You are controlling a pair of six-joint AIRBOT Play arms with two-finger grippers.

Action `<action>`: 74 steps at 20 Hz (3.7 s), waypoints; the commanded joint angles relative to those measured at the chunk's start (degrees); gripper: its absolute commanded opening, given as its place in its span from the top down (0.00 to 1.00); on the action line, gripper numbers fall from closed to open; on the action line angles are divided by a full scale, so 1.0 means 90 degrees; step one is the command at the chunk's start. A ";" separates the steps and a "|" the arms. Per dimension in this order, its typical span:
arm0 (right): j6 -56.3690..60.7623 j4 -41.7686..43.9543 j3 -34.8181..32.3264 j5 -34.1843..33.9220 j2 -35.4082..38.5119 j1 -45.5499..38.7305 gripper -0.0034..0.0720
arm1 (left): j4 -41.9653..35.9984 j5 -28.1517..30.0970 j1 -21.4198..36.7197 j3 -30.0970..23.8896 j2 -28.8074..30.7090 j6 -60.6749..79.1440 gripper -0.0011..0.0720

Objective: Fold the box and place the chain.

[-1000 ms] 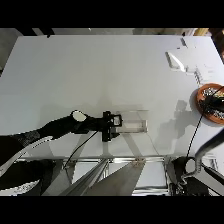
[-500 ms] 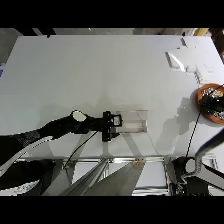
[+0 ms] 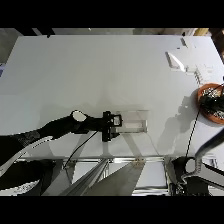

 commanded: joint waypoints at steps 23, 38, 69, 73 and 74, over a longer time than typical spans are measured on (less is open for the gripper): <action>-0.2764 0.2895 0.0002 0.3694 0.4320 0.2764 0.93 | 0.0002 0.0000 -0.0002 -0.0002 0.0005 0.0002 0.56; -0.2611 0.3577 -0.0015 0.2113 0.3903 0.6516 0.93 | 0.0002 0.0000 -0.0002 -0.0002 0.0005 0.0002 0.56; -0.4962 0.2203 -0.0675 0.2268 0.3934 0.6810 0.59 | 0.0002 0.0000 -0.0002 -0.0002 0.0005 0.0000 0.56; -0.6732 0.1870 -0.0940 0.2883 0.4199 0.5476 0.84 | 0.0002 0.0000 -0.0002 -0.0002 0.0005 0.0002 0.56; -0.7043 0.1950 -0.1146 0.2856 0.4197 0.5149 0.82 | 0.0002 0.0000 -0.0002 -0.0002 0.0005 0.0002 0.56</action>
